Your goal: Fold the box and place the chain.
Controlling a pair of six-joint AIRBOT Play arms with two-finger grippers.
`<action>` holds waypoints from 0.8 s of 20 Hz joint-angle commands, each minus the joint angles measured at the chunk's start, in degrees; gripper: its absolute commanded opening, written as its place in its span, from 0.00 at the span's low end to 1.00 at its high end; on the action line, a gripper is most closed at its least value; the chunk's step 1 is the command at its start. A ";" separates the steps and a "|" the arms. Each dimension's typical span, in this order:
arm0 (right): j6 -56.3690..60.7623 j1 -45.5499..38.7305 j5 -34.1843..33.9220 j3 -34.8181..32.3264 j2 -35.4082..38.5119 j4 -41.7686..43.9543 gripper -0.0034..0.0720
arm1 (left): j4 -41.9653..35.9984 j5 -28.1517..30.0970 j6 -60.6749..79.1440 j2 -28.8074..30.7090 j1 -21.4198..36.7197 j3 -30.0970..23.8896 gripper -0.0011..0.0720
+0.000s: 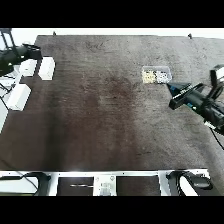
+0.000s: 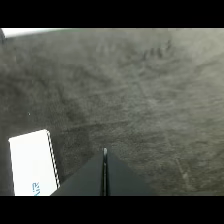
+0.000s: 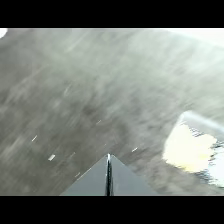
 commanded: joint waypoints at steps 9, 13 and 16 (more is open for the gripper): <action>13.03 -8.07 -6.40 -5.27 17.03 -11.43 0.05 | -1.60 21.16 11.87 55.98 -17.94 -49.90 0.03; 13.07 -8.11 -5.92 -11.80 25.42 -11.43 0.05 | -3.67 17.77 9.11 76.22 -20.59 -66.88 0.03; 13.07 -8.09 -5.68 -17.38 31.32 -11.02 0.06 | -3.63 16.41 5.77 87.23 -20.59 -75.21 0.03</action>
